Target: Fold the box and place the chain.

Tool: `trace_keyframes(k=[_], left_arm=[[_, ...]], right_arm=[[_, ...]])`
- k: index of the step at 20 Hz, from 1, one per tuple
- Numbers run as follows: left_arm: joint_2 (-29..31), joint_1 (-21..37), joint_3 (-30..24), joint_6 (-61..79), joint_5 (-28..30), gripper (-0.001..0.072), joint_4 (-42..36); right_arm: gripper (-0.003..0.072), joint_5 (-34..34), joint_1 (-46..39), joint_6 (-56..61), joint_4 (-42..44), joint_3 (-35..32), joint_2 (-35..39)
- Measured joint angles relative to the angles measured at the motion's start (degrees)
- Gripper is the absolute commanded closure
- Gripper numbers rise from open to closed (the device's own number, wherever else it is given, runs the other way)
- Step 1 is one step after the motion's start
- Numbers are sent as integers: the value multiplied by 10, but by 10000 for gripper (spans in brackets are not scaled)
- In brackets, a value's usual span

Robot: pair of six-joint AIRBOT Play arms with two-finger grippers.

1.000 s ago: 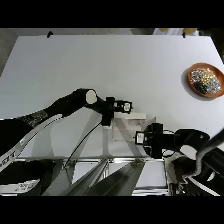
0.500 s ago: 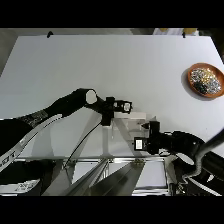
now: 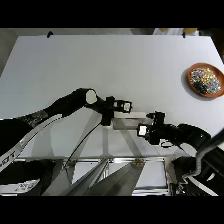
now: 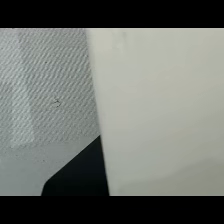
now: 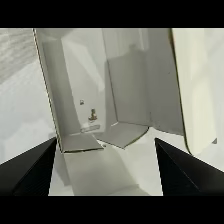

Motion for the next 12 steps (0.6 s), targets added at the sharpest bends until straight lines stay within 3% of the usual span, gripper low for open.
trace_keyframes(k=[12], left_arm=[[0, 0, 0, 0, -1, 698, 0]], right_arm=[[20, 54, -143, -274, 247, 19, -74]])
